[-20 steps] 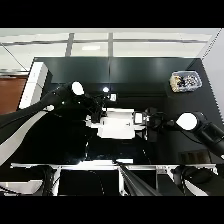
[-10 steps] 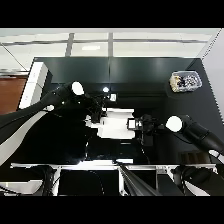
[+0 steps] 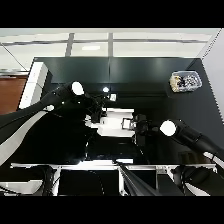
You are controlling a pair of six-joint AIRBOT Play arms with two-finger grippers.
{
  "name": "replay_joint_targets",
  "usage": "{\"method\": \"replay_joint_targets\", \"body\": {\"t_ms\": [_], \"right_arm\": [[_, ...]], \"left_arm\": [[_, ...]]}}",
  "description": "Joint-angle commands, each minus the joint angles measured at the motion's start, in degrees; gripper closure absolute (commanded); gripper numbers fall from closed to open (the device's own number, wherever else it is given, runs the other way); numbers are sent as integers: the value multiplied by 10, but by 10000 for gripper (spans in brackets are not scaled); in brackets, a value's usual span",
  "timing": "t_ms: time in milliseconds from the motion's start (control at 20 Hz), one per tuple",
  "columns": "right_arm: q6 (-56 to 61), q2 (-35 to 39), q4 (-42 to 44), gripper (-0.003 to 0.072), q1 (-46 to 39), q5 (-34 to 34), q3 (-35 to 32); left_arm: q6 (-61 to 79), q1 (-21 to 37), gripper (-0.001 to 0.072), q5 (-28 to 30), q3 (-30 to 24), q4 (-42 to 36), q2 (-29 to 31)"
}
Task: Fold the box and place the chain.
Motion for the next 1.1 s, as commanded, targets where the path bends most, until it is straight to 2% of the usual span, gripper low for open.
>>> {"method": "replay_joint_targets", "body": {"t_ms": [0,150,350,500,750,1050], "right_arm": [[1,20,3,-19,3,-30,4],[1,41,-42,-19,-7,-15,16],[-7,41,-26,-19,-63,-2,37],[-46,40,23,-18,-111,16,40],[-233,0,186,-19,-136,71,40],[-303,-68,245,-18,-137,69,40]], "left_arm": [[-7,0,682,-1,0,0,0],[-7,0,682,0,0,0,0],[-32,0,682,0,0,-1,0],[-33,0,683,-5,0,-1,0],[-33,0,682,-5,0,-1,0],[-33,0,682,-5,0,-1,0]]}}
